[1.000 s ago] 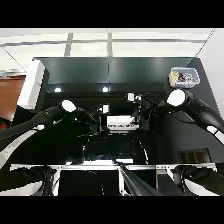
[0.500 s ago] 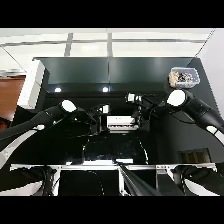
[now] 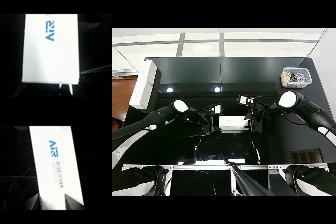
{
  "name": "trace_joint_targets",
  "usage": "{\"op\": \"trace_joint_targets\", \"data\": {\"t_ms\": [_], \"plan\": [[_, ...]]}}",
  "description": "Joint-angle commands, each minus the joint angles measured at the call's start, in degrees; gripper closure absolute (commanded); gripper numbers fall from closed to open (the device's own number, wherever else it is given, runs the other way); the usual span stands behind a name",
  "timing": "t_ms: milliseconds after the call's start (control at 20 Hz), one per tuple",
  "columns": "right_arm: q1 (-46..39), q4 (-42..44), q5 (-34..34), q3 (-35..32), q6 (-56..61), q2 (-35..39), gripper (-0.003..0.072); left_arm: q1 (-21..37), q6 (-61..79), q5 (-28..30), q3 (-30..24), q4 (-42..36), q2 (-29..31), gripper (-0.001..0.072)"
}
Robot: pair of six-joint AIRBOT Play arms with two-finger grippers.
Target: Fold the box and place the chain.
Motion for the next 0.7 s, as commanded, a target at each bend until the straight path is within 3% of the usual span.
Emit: {"op": "trace_joint_targets", "data": {"t_ms": [0, 200, 400, 450, 500, 550, 650], "plan": [[0.0, -0.2, 0.2, -0.4, 0.0, 0.0, 0.0303, 0.0, 0.0, 0.0, 0.0, 0.0, 0.0, 0.0349], [-0.8, -0.2, 1.8, 0.5, 5.6, 2.4, 0.0320, 0.0, 0.0, 0.0, 0.0, 0.0, 0.0, 0.0349], [-4.4, 0.5, 6.2, 0.4, 28.0, 5.4, 0.0322, 0.0, 0.0, 0.0, 0.0, 0.0, 0.0, 0.0349], [-4.9, 1.2, 6.6, -0.3, 35.0, 5.4, 0.0367, 0.0, 0.0, 0.0, 0.0, 0.0, 0.0, 0.0349], [-5.0, 3.5, 6.7, -1.4, 37.8, 5.4, 0.0630, 0.0, 0.0, 0.0, 0.0, 0.0, 0.0, 0.0349], [-4.9, 7.8, 5.9, -2.9, 38.1, 5.3, 0.0671, 0.0, 0.0, 0.0, 0.0, 0.0, 0.0, 0.0349], [-5.0, 18.7, 2.0, -6.1, 38.0, 5.2, 0.0672, 0.0, 0.0, 0.0, 0.0, 0.0, 0.0, 0.0349]]}}
